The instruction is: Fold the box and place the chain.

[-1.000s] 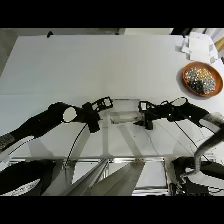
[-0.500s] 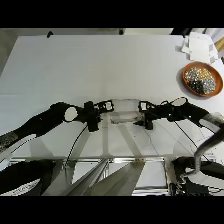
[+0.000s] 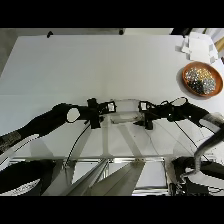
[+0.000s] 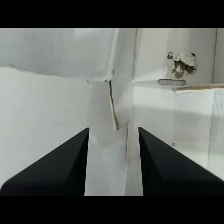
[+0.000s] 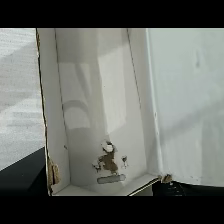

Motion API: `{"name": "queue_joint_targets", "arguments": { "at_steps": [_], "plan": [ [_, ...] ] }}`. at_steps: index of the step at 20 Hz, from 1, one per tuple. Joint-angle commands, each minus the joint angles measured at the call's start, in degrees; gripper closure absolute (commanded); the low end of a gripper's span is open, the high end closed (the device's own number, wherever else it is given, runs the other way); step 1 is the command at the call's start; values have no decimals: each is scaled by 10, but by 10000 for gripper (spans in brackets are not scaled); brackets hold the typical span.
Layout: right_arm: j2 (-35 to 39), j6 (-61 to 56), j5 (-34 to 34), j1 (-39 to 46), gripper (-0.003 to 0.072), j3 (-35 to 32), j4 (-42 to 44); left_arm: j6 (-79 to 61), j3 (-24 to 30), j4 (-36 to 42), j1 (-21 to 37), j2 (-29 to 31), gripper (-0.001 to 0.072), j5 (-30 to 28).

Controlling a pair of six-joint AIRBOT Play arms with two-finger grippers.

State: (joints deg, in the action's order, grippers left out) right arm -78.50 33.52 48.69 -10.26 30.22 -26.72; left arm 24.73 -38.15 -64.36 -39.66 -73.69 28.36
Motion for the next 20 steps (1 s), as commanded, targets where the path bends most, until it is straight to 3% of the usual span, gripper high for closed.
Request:
{"name": "queue_joint_targets", "arguments": {
  "at_steps": [1, 17, 19, 20],
  "plan": [
    [0, 0, 0, 0, 265, 0, 0, -60, 0, 22, 0, -19, 354, -9],
    [0, 0, 0, 0, 265, 0, 0, -69, 0, 74, -30, -25, 401, -5],
    [0, 0, 0, 0, 265, 0, 0, -70, 0, 85, -37, -25, 504, -6],
    [0, 0, 0, 0, 265, 0, 0, -70, 0, 85, -40, -25, 519, -6]
  ]
}}
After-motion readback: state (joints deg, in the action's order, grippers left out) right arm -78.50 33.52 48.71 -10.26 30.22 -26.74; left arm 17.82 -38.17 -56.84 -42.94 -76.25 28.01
